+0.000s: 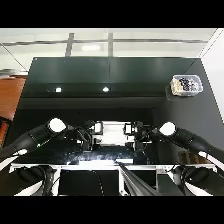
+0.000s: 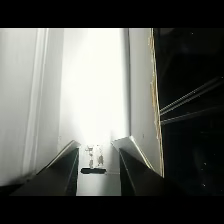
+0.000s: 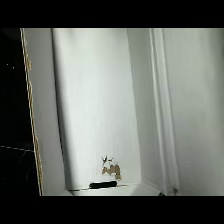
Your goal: Fold the box and place the chain.
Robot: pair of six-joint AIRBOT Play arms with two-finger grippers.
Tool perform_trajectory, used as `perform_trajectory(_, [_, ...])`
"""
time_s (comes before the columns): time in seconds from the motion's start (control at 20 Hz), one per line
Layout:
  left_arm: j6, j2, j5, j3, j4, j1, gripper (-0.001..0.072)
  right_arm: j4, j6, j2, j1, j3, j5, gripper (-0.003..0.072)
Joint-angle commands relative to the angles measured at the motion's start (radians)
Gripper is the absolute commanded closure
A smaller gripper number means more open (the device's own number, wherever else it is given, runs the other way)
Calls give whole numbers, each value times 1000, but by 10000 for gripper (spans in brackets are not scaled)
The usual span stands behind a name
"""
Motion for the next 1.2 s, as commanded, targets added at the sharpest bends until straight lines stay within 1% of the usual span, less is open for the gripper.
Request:
perform_trajectory(0.0, [-6, 0, -6, 0, 0, 0, 435, 1, 3, -1, 1, 0, 0, 353])
perform_trajectory(0.2, [-19, 0, -5, 0, 0, 0, 437, 0, 3, -1, 1, 0, 0, 353])
perform_trajectory(0.25, [-19, 0, -5, 0, 0, 0, 471, 0, 3, -1, 1, 0, 0, 353])
perform_trajectory(0.3, [-19, 0, -2, 0, 0, 0, 471, 1, 3, -1, 1, 0, 0, 353])
perform_trajectory(0.35, [-19, 0, -1, 0, -1, 0, 409, 1, 3, -1, 1, 0, 0, 353])
perform_trajectory(0.4, [-19, 0, -2, 0, 0, 0, 372, 0, 3, -1, 1, 0, 0, 353])
perform_trajectory(0.45, [-19, 0, -2, 0, 0, 0, 372, 1, 3, -1, 1, 0, 0, 353])
perform_trajectory(0.5, [-19, 0, -2, 0, 0, 0, 387, 1, 3, -1, 1, 0, 0, 353])
perform_trajectory(0.55, [-19, 0, -2, 0, 0, 0, 448, 1, 3, -1, 1, 0, 0, 353])
perform_trajectory(0.6, [-19, 0, -2, 0, 0, 0, 448, 1, 3, -1, 1, 0, 0, 353])
perform_trajectory(0.7, [-72, 6, 8, 1, 24, 7, 562, 1, 3, -1, 1, 0, 0, 353])
perform_trajectory(0.75, [-130, 20, 10, 1, 58, 21, 642, 0, 3, -1, 1, 0, 0, 353])
perform_trajectory(0.8, [-181, 43, 5, 1, 101, 39, 681, 1, 3, -1, 1, 0, 0, 353])
perform_trajectory(0.9, [-280, 114, -32, 1, 186, 87, 682, 0, 3, -1, 1, 0, 0, 353])
perform_trajectory(1.05, [-390, 246, -183, 0, 260, 191, 682, 1, 3, -1, 1, 0, 0, 353])
perform_trajectory(1.1, [-462, 283, -227, 0, 281, 230, 682, 1, 3, -1, 1, 0, 0, 353])
perform_trajectory(1.15, [-650, 312, -243, 0, 315, 280, 681, 1, 3, -1, 1, 0, 0, 353])
